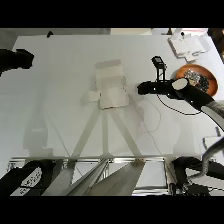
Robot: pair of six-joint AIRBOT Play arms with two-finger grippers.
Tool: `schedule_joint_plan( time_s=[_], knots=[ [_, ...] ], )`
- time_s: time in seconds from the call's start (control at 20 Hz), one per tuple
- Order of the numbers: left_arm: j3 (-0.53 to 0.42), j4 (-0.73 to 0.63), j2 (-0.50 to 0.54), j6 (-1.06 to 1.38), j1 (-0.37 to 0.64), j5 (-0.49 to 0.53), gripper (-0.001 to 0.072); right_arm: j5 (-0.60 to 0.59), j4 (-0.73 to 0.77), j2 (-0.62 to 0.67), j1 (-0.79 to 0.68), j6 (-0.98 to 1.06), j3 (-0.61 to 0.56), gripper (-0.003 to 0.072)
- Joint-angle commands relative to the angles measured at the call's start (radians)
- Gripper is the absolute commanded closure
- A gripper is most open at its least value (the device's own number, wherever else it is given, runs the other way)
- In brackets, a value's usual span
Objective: Fold the box and place the chain.
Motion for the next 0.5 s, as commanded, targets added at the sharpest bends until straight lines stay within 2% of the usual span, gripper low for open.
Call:
schedule_joint_plan(
  time_s=[0.0, 0.05, 0.1, 0.15, 0.35, 0.45],
  knots=[
    [0.006, -0.061, -0.124, 0.068, -0.039, 0.007, 0.0296, 0.000, 0.001, 0.001, 0.001, 0.000, 0.000, 0.0673],
    [0.029, -0.103, -0.193, 0.102, -0.056, -0.003, 0.0290, 0.000, 0.001, 0.001, 0.001, 0.000, 0.000, 0.0673],
    [0.066, -0.151, -0.263, 0.146, -0.069, -0.030, 0.0201, 0.000, 0.000, 0.001, 0.001, 0.000, 0.000, 0.0673],
    [0.125, -0.208, -0.344, 0.206, -0.082, -0.079, 0.0062, 0.000, 0.000, 0.001, 0.001, 0.000, 0.000, 0.0673],
    [0.388, -0.484, -0.636, 0.418, -0.118, -0.332, 0.0055, 0.000, 0.001, 0.001, 0.001, 0.000, 0.000, 0.0673],
    [0.456, -0.616, -0.742, 0.512, -0.130, -0.410, 0.0054, 0.000, 0.000, 0.001, 0.001, 0.000, 0.000, 0.0673]
  ],
)
